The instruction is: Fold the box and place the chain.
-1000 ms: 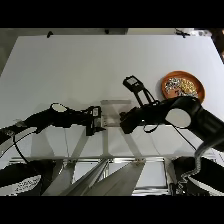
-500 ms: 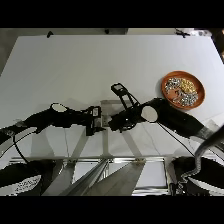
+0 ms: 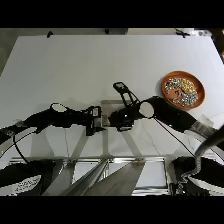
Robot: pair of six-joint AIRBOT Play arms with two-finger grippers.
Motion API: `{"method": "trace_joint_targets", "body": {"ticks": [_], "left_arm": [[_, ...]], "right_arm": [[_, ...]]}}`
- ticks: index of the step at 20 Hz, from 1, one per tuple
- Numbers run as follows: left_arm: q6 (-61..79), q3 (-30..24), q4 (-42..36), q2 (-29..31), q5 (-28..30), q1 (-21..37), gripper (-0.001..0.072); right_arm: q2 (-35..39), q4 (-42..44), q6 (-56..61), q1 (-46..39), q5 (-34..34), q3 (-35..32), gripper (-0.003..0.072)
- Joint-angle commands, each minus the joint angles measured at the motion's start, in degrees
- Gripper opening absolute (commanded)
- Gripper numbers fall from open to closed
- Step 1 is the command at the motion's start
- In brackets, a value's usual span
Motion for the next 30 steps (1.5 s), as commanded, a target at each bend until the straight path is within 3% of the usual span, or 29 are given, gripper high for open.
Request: {"method": "trace_joint_targets", "body": {"ticks": [1, 5, 8, 11, 14, 17, 21, 30], "left_arm": [[0.02, 0.04, 0.0, 0.0, 0.02, 0.04, 0.015], [0.02, 0.04, 0.02, 0.0, 0.02, 0.04, 0.015], [0.02, 0.04, 0.0, 0.0, 0.02, 0.04, 0.015], [0.02, 0.04, 0.0, 0.0, 0.02, 0.04, 0.015], [0.02, 0.04, 0.0, 0.0, 0.02, 0.04, 0.015], [0.02, 0.04, 0.0, 0.0, 0.02, 0.04, 0.015], [0.02, 0.04, 0.02, 0.0, 0.02, 0.04, 0.015], [0.02, 0.04, 0.0, 0.0, 0.02, 0.04, 0.015]], "right_arm": [[6.21, -0.15, -6.69, -4.26, 6.95, 0.04, 0.0255], [13.86, -2.51, -23.12, -12.7, 17.57, -0.07, 0.0254], [15.04, -2.23, -46.99, -18.25, 23.76, -2.45, 0.0254], [14.95, -0.22, -68.0, -21.99, 17.31, -10.23, 0.0256], [14.93, 5.16, -87.3, -24.57, 8.55, -17.64, 0.0419], [14.58, 14.38, -102.73, -24.87, 2.97, -20.98, 0.0461], [10.86, 23.82, -109.72, -24.26, 1.77, -21.14, 0.0461], [8.11, 24.55, -111.27, -21.73, -0.94, -21.14, 0.0442]]}}
